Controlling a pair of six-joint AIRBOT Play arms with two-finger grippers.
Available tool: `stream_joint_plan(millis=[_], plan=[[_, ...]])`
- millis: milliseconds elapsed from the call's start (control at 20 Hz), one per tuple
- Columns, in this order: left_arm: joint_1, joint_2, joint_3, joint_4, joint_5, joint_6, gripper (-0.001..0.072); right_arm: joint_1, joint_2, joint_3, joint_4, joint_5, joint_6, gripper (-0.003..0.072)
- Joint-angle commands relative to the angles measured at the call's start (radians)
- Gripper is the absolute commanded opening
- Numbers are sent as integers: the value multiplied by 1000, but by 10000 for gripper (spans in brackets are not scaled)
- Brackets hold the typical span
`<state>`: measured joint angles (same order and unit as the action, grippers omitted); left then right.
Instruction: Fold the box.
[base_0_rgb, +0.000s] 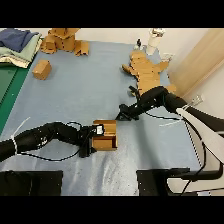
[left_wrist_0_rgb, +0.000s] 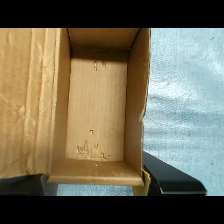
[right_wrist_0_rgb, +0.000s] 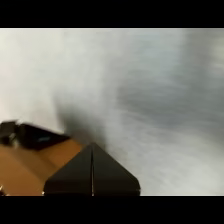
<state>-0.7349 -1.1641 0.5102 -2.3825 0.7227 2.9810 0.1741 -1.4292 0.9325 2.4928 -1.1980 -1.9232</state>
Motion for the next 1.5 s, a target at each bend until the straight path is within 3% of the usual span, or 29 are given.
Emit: stream_joint_plan(millis=[0, 250, 400, 650, 1000, 1200, 1250, 1300, 1350, 1450], plan=[[0, 0, 0, 0, 1, 0, 592, 8, -78, -20, 280, -188, -368, 2], [0, 0, 0, 0, 0, 0, 592, 101, 108, -263, 271, -155, -523, 2], [0, 0, 0, 0, 0, 0, 592, 132, 262, -378, 235, -29, -583, 2], [0, 0, 0, 0, 0, 0, 592, 188, 446, -417, 86, 145, -587, 2], [0, 0, 0, 0, 0, 0, 592, 404, 480, -473, -62, 449, -587, 3], [0, 0, 0, 0, 0, 0, 592, 531, 607, -473, -212, 578, -587, 9], [0, 0, 0, 0, 0, 0, 592, 557, 648, -473, -251, 585, -587, 116], [0, 0, 0, 0, 0, 0, 592, 579, 683, -473, -288, 582, -587, 309], [0, 0, 0, 0, 0, 0, 592, 594, 708, -473, -303, 573, -587, 437], [0, 0, 0, 0, 0, 0, 592, 616, 726, -473, -338, 568, -594, 463]])
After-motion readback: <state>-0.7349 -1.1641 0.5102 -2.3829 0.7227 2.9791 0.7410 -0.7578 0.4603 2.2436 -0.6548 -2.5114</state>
